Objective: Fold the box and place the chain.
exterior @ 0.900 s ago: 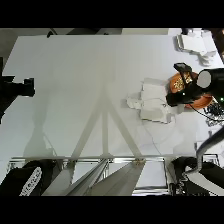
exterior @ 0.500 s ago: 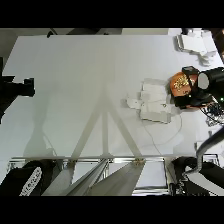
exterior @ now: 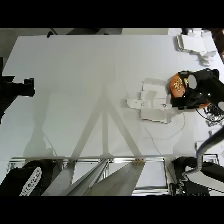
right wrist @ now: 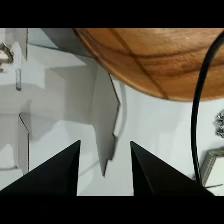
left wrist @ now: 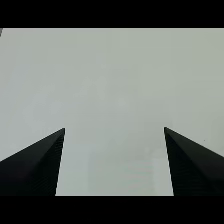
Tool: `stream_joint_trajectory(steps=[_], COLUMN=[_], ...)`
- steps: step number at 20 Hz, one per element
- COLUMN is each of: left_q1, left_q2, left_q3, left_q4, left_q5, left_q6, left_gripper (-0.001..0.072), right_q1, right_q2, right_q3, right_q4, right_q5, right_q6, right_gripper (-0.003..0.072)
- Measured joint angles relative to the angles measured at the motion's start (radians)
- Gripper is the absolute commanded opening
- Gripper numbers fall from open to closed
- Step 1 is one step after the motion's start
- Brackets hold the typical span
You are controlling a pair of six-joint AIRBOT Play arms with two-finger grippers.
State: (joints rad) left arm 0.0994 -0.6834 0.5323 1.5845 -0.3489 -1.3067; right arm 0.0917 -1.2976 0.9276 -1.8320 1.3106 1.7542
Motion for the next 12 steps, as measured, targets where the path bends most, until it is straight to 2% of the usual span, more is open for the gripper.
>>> stream_joint_trajectory(steps=[2, 3, 5, 12], left_q1=[0.0, 0.0, 0.0, 0.0], left_q2=[0.0, 0.0, 0.0, 0.0], left_q3=[0.0, 0.0, 0.0, 0.0], left_q4=[0.0, 0.0, 0.0, 0.0], left_q5=[0.0, 0.0, 0.0, 0.0], left_q6=[0.0, 0.0, 0.0, 0.0], left_gripper=[0.0697, 0.0697, 0.0697, 0.0697], right_q1=[0.0, 0.0, 0.0, 0.0], right_q2=[-0.034, -0.05, -0.081, -0.092], right_q3=[0.0, 0.0, 0.0, 0.008], right_q4=[0.004, 0.006, 0.009, 0.022], right_q5=[-0.021, -0.027, -0.039, -0.068], right_q6=[0.001, 0.002, 0.002, -0.019], right_gripper=[0.0274, 0.024, 0.0006, 0.0005])
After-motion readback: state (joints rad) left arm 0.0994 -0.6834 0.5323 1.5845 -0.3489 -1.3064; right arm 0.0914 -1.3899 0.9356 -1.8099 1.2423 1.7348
